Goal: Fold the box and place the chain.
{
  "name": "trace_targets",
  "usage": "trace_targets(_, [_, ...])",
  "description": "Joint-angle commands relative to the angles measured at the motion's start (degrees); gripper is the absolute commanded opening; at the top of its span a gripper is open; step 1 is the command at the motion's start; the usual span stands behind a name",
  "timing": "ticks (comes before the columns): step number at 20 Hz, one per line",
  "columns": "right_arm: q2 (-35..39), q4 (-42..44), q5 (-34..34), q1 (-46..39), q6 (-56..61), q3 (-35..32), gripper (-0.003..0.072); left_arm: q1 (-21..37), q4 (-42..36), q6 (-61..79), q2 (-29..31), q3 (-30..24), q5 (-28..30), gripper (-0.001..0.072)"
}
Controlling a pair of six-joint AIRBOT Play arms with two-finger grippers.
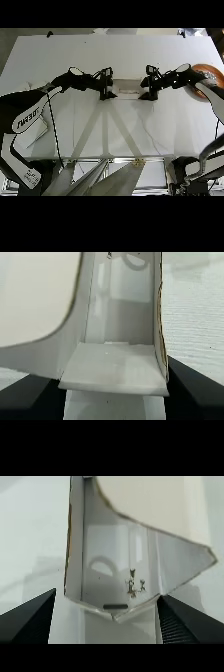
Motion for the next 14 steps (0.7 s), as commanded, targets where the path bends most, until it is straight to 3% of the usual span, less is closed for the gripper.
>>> trace_targets(1, [3.6,-7.0,0.0,0.0,3.6,0.0,0.0676,0.0,2.7,0.0,0.7,0.0,-0.2,0.0421])
trace_targets(7, [6.7,-9.0,0.1,0.0,5.4,0.0,0.0632,0.0,4.8,0.0,1.2,0.0,-0.4,0.0421])
trace_targets(8, [6.8,-7.6,0.7,0.0,5.5,0.0,0.0506,0.0,4.8,0.0,1.2,0.0,-0.7,0.0421])
trace_targets(9, [6.8,-6.6,2.2,0.0,5.4,0.0,0.0228,0.0,4.8,0.0,1.2,0.0,-0.6,0.0421])
trace_targets(10, [6.8,-5.7,4.0,0.0,5.4,0.0,0.0001,0.0,4.8,0.0,1.2,0.0,-0.6,0.0421])
trace_targets(14, [6.7,6.3,6.7,0.0,8.0,0.0,0.0007,0.0,4.8,0.0,1.2,0.0,-0.6,0.0421])
